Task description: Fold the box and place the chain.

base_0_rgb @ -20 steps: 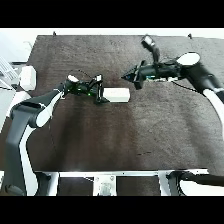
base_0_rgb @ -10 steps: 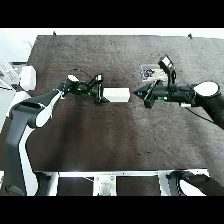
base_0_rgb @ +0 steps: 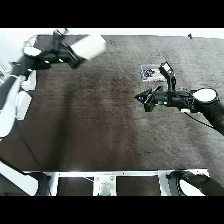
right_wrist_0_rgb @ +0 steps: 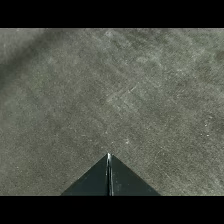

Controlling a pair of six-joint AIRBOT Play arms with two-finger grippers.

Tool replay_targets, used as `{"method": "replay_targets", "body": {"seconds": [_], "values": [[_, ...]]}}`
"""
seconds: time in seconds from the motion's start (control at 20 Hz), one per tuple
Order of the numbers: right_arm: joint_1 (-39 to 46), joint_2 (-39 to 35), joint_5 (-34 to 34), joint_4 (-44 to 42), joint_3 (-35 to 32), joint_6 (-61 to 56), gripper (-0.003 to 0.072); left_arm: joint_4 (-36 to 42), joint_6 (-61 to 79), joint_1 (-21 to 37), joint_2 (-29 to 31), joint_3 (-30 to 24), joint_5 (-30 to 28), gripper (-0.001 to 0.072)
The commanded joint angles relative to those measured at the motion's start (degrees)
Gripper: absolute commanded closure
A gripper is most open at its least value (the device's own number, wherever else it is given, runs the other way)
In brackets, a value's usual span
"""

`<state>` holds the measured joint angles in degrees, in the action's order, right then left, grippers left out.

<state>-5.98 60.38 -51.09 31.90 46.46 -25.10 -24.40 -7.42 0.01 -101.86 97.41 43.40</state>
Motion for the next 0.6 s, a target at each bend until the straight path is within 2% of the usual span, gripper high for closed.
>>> {"method": "replay_targets", "body": {"seconds": [0.0, 0.1, 0.2, 0.4, 0.55], "values": [[0.0, 0.0, 0.2, 0.0, -0.2, -0.8, 0.0675, -4.8, -14.7, 7.8, 3.7, -0.7, -12.2, 0.0693], [0.0, 0.0, 0.9, 0.0, -0.2, -1.5, 0.0675, -10.9, -19.6, 10.2, 3.8, -4.0, -14.7, 0.0693], [0.0, 0.0, 1.4, -0.2, -0.2, -1.5, 0.0676, -14.2, -23.3, 11.4, 3.8, -8.9, -19.6, 0.0692], [0.0, 0.0, 1.4, -1.8, -1.1, -1.5, 0.0675, -13.8, -24.1, 11.5, 3.7, -20.6, -34.4, 0.0691], [0.0, 0.0, 1.4, -2.6, -2.4, -1.5, 0.0676, -13.1, -24.1, 11.5, 3.7, -24.7, -38.9, 0.0689]]}}
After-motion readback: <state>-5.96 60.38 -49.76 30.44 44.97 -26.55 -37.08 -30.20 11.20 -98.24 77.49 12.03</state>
